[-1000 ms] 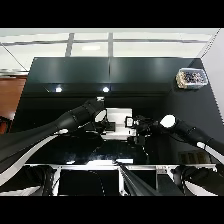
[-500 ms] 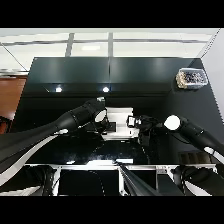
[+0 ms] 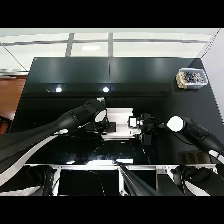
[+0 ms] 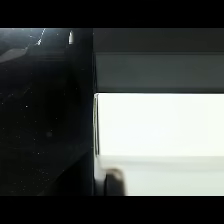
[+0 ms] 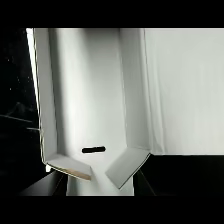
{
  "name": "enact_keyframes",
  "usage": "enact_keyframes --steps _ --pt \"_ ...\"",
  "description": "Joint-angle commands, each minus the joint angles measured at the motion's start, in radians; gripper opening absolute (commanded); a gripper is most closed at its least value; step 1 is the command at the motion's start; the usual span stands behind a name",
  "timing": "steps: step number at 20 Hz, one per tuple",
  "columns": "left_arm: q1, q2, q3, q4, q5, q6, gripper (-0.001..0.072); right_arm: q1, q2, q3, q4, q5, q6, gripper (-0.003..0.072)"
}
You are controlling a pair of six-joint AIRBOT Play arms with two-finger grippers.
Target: Fold the box and place the chain.
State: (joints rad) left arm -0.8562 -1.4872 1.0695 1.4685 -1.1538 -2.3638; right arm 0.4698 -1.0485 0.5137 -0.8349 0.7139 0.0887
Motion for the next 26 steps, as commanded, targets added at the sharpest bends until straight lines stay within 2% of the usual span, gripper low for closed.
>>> enact_keyframes --steps 1,2,3,13,20,21,22,26 --pt "0.000 0.000 0.001 0.000 0.000 0.000 0.0030 0.000 -0.001 0.000 0.061 -0.003 -0.020 0.0309" --pt "0.000 0.000 0.001 0.000 0.000 0.000 0.0030 0.000 -0.001 0.000 0.061 0.002 -0.016 0.0121" --pt "0.000 0.000 0.001 0.000 0.000 0.000 0.0030 0.000 -0.002 0.000 0.066 0.009 -0.016 0.0101" --pt "0.000 0.000 0.001 0.000 0.001 0.000 0.0030 0.025 -0.078 0.000 0.258 -0.001 -0.014 0.0101" --pt "0.000 0.000 0.001 0.000 0.001 0.000 0.0030 0.024 -0.104 0.000 0.259 -0.003 -0.014 0.0103" --pt "0.000 0.000 0.001 0.000 0.001 0.000 0.0030 0.024 -0.104 0.000 0.260 -0.004 -0.014 0.0195" --pt "0.000 0.000 0.001 0.000 0.001 0.000 0.0030 0.024 -0.104 0.000 0.260 -0.004 -0.014 0.0426" --pt "0.000 0.000 0.001 0.000 0.001 0.000 0.0030 0.024 -0.104 0.000 0.262 -0.003 -0.013 0.0431"
